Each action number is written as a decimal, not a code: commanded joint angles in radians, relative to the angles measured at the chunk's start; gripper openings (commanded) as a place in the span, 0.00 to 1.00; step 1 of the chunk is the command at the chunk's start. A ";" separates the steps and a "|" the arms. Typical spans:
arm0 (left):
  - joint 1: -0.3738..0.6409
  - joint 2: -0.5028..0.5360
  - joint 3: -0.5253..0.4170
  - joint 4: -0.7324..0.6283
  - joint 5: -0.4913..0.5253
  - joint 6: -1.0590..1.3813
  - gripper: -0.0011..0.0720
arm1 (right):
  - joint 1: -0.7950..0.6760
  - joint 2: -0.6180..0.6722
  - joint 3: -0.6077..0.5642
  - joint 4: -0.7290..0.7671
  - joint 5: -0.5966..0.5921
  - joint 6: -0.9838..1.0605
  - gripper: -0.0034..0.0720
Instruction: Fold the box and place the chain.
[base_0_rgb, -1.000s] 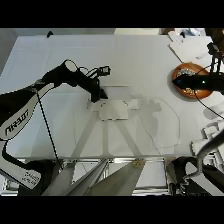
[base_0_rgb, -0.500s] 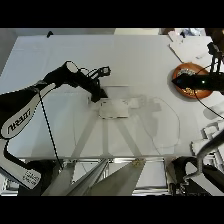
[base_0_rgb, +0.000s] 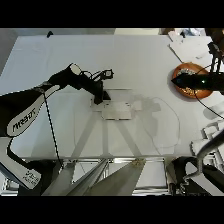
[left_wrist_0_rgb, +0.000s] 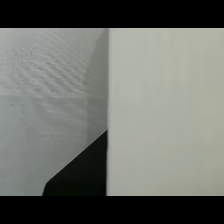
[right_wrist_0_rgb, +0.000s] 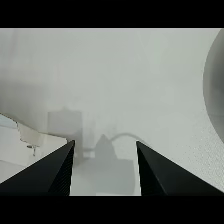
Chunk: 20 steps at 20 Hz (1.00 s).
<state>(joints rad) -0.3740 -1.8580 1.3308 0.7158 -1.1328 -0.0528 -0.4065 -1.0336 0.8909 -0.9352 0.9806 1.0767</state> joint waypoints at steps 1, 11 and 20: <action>-0.006 -0.004 -0.001 0.045 0.000 0.010 0.02 | -0.001 0.001 0.000 0.001 0.000 0.000 0.57; -0.006 -0.004 -0.001 0.044 -0.002 0.007 0.02 | 0.085 0.012 0.001 0.174 0.156 -0.433 0.57; -0.006 -0.004 -0.001 0.044 -0.001 0.007 0.02 | 0.203 0.070 0.000 0.159 0.387 -0.790 0.68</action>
<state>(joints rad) -0.3801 -1.8614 1.3304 0.7586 -1.1339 -0.0460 -0.2409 -0.9718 0.8909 -0.7494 1.3235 0.3889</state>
